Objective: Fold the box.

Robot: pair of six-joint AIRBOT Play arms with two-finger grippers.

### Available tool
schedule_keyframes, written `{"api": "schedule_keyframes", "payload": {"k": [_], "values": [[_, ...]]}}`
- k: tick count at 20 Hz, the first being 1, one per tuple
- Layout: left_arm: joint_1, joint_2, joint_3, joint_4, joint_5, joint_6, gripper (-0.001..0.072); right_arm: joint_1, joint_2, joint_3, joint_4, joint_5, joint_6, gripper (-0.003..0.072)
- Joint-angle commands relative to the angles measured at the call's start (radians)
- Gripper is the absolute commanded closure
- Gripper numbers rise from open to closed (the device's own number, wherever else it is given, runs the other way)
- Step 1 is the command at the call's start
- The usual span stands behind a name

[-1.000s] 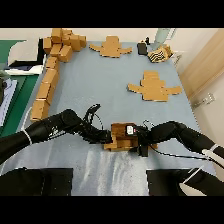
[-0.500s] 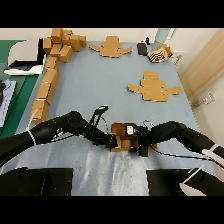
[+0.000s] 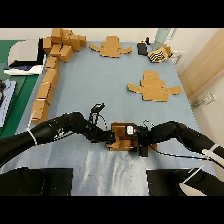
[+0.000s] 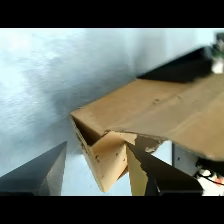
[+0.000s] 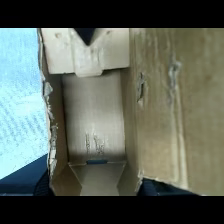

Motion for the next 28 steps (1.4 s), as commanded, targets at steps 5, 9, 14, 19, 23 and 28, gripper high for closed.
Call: {"api": "schedule_keyframes", "payload": {"k": [5, 9, 14, 19, 23, 28], "values": [[-0.142, -0.002, 0.091, 0.469, -0.036, -0.556, 0.0144, 0.001, 0.001, 0.001, 0.000, 0.000, 0.000, 0.0100], [-0.226, -0.004, 0.123, 0.559, -0.064, -0.670, 0.0145, 0.001, 0.001, 0.001, 0.000, 0.000, 0.000, 0.0100], [-0.290, -0.085, 0.233, 0.714, -0.233, -0.851, 0.0145, 0.001, 0.001, 0.001, 0.000, 0.000, 0.000, 0.0100], [-0.354, -0.224, 0.381, 0.758, -0.278, -0.889, 0.0144, 0.001, 0.001, 0.001, 0.000, 0.000, 0.000, 0.0100], [-0.358, -0.267, 0.391, 0.760, -0.289, -0.890, 0.0145, 0.001, 0.001, 0.001, 0.000, 0.000, 0.000, 0.0100], [-0.358, -0.268, 0.391, 0.760, -0.287, -0.890, 0.0176, 0.001, 0.001, 0.001, 0.000, 0.000, 0.000, 0.0100]]}}
